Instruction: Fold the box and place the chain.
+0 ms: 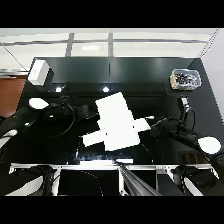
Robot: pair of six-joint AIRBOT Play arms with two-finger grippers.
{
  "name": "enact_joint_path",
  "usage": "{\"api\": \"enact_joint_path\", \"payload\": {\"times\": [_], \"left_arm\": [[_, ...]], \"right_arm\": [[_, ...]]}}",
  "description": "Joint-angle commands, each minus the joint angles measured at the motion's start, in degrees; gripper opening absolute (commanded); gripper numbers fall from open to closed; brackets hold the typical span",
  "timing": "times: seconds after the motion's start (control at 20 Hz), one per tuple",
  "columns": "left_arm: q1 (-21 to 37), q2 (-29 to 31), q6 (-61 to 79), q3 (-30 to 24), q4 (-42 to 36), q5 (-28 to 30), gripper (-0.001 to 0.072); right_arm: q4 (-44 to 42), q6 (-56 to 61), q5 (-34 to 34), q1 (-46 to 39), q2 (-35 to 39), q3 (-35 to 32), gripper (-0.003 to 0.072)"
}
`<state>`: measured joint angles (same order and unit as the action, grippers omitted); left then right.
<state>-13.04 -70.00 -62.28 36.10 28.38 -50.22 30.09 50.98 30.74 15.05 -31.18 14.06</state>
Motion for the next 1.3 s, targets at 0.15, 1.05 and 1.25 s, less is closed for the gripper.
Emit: {"api": "enact_joint_path", "payload": {"times": [0.15,1.05,1.25], "left_arm": [[-1.05,-15.21,27.71,0.09,-26.27,-11.04,0.0706],[-2.45,-24.98,39.58,15.58,-6.95,-30.32,0.0022],[-2.56,-24.09,40.30,17.77,-4.02,-29.68,0.0018]], "right_arm": [[-0.02,0.66,1.25,0.07,0.07,-0.02,0.0015],[2.91,8.35,2.71,-0.98,0.07,0.52,0.0685],[24.41,9.01,15.19,-11.23,0.07,12.00,0.0704]]}}
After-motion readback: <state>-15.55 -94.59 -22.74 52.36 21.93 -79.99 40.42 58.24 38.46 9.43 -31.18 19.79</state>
